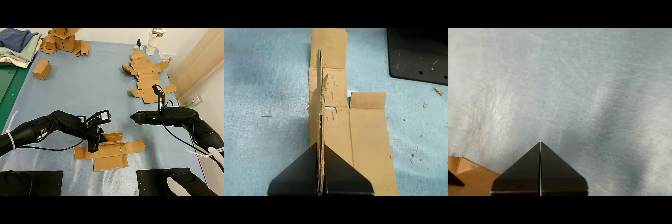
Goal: Fold the box.
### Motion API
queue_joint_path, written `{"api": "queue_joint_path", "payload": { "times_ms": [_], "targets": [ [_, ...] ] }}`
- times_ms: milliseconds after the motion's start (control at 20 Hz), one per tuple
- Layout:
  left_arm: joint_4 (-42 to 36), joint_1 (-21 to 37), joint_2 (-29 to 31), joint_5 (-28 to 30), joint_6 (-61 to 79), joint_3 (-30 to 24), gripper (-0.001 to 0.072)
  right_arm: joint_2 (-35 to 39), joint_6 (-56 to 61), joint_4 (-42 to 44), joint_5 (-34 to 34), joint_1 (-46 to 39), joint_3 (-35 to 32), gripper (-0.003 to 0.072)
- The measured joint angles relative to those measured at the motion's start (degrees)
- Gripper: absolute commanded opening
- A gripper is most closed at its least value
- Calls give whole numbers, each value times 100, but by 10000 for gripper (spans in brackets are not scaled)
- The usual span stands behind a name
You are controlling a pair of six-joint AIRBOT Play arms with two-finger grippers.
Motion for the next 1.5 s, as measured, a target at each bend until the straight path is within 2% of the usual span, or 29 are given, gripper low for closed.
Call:
{"api": "queue_joint_path", "payload": {
  "times_ms": [550, 650, 750, 900, 1150, 1200, 1250, 1300, 1350, 1450, 1500],
  "targets": [
    [232, 0, 2, 13, 0, 4, 14, 7, 0, -205, -337, 0, 0, -1],
    [243, 0, 2, 0, -2, 4, 15, 46, 105, -348, -581, 11, 2, -1],
    [249, 0, 2, 0, -2, 4, 14, 190, 452, -863, -966, 127, 2, -1],
    [251, 0, 2, -7, -4, 4, 14, 702, 1056, -1799, -1456, 640, 0, -1],
    [251, 0, 2, -7, -4, 4, 14, 1858, 1467, -2557, -1687, 2435, -267, 2],
    [251, 0, 2, -4, -4, 4, 14, 2013, 1473, -2651, -1626, 2822, -380, 36],
    [251, 0, 2, -4, -4, 4, 15, 2124, 1440, -2708, -1513, 3233, -509, 249],
    [254, 0, 2, -7, -4, 4, 14, 2168, 1342, -2776, -1436, 3593, -627, 382],
    [254, 0, 2, -4, -4, 4, 14, 2162, 1217, -2820, -1340, 3965, -743, 393],
    [254, 0, 2, -4, -4, 4, 14, 2015, 907, -2957, -1211, 4568, -894, 463],
    [254, 0, 2, -4, -4, 4, 14, 1904, 748, -3069, -1132, 4811, -942, 463]
  ]
}}
